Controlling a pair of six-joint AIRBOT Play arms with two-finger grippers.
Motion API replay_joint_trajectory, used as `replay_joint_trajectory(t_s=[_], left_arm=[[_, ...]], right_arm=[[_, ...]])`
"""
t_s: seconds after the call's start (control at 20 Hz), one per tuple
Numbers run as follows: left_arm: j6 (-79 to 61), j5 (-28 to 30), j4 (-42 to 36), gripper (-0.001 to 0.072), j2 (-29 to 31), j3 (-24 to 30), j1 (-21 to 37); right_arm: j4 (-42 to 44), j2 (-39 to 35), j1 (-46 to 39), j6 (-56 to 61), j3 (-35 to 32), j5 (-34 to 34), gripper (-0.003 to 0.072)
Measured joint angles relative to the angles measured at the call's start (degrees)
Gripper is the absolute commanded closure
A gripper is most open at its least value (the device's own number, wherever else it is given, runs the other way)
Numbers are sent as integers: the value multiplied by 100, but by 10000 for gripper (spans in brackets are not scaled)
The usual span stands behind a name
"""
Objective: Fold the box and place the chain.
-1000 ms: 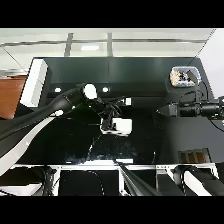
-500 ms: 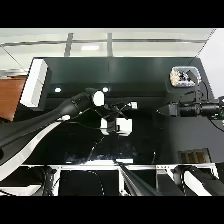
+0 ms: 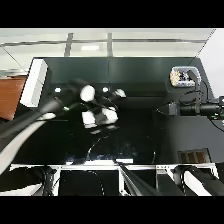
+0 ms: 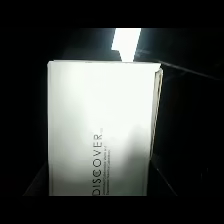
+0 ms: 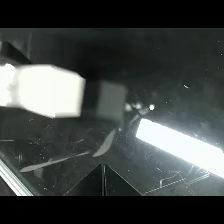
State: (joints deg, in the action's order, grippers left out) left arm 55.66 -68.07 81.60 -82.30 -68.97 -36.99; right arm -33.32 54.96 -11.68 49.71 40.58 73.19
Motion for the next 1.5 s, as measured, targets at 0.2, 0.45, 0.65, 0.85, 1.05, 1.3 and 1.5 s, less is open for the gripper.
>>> replay_joint_trajectory(t_s=[0.2, 0.45, 0.65, 0.85, 1.05, 1.3, 1.5], left_arm=[[1071, -820, 553, 399, 927, 393, 1508], [1617, -1283, 708, 399, 1886, 1403, 4015], [1742, -1231, 686, 399, 2124, 1941, 5759], [1731, -599, 651, 399, 2146, 2098, 6804], [997, 118, 245, 399, 1996, 2138, 7088], [304, 815, -345, 399, 1622, 2105, 7128], [2, 1215, -455, -4, 1290, 1884, 7060]], right_arm=[[0, 0, 0, 0, 0, -4, 668], [2, 0, 0, -2, 0, -63, 668], [2, 0, 0, -2, 0, -256, 668], [4, 0, 0, 0, 0, -345, 667], [9, 0, 0, 74, 0, -435, 667], [26, 0, 0, 140, 0, -518, 668], [31, 0, 0, 225, 0, -540, 667]])
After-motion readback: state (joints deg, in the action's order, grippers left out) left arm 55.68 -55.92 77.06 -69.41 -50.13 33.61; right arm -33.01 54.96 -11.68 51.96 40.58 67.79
